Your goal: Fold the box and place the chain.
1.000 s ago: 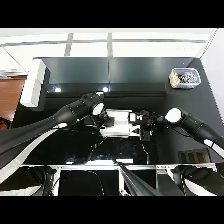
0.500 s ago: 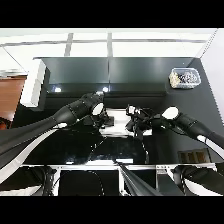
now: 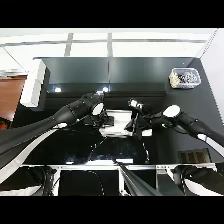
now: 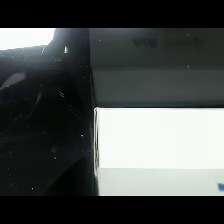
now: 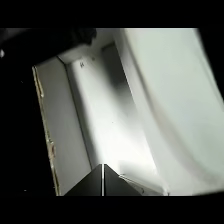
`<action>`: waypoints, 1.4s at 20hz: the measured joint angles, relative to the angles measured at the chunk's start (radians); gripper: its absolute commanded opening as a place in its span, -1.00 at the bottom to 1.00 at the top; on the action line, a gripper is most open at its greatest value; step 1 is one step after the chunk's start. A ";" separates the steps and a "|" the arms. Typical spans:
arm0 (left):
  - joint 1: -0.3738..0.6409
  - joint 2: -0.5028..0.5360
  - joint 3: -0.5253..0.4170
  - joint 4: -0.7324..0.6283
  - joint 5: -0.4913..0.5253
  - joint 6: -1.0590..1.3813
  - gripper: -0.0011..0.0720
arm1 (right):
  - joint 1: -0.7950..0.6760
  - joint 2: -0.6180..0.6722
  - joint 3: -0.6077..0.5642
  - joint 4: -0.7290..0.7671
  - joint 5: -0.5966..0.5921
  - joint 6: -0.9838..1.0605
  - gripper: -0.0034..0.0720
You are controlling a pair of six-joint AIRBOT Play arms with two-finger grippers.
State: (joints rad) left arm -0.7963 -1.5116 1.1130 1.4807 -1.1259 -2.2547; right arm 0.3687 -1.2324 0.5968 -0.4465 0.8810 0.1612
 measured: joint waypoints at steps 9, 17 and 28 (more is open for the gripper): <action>0.000 0.000 0.000 -0.001 0.000 -0.001 -0.91 | -0.480 0.219 0.079 -0.414 0.280 0.792 -0.86; 0.000 0.000 0.000 -0.001 -0.001 -0.001 -0.91 | -0.678 0.199 -0.183 -0.270 0.206 0.932 -0.86; 0.000 0.000 0.000 -0.001 -0.002 -0.001 -0.91 | -0.381 0.004 -0.162 0.149 0.191 0.615 0.59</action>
